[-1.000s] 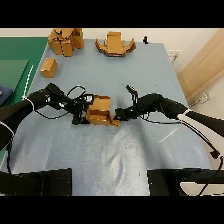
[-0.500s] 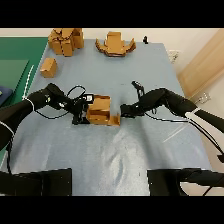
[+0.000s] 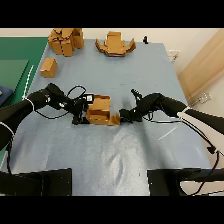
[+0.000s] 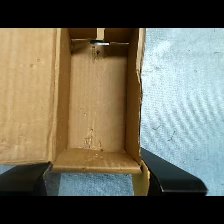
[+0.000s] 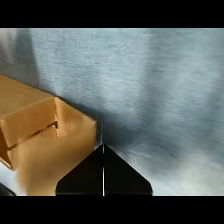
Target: Fold the box.
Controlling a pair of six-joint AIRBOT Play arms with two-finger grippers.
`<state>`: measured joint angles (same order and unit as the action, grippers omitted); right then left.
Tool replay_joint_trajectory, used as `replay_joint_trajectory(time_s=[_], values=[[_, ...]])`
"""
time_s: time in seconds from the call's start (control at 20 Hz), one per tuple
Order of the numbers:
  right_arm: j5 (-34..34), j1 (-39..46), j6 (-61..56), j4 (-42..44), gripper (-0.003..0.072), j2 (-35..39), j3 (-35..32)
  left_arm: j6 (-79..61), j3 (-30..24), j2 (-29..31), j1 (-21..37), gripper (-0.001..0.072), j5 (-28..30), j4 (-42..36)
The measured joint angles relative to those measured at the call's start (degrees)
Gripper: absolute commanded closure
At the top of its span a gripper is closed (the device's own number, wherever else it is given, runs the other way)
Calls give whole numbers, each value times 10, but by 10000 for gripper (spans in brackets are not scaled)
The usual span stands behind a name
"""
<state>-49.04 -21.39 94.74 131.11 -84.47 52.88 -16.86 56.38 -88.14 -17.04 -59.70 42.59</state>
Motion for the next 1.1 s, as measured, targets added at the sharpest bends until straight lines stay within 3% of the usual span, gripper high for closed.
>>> replay_joint_trajectory(time_s=[0.4,0.55,0.75,0.85,0.95,1.1], values=[[-10,-4,91,100,681,47,1,0,0,0,0,490,1,0],[-25,-4,108,119,587,61,1,0,0,0,0,490,1,0],[-38,-4,123,147,556,51,1,0,0,0,0,490,1,0],[-42,-2,129,152,561,47,1,0,0,0,0,490,2,0],[-38,5,127,146,647,59,-3,0,0,0,0,490,2,0],[-9,24,111,127,681,103,-31,0,0,0,0,489,2,0]])
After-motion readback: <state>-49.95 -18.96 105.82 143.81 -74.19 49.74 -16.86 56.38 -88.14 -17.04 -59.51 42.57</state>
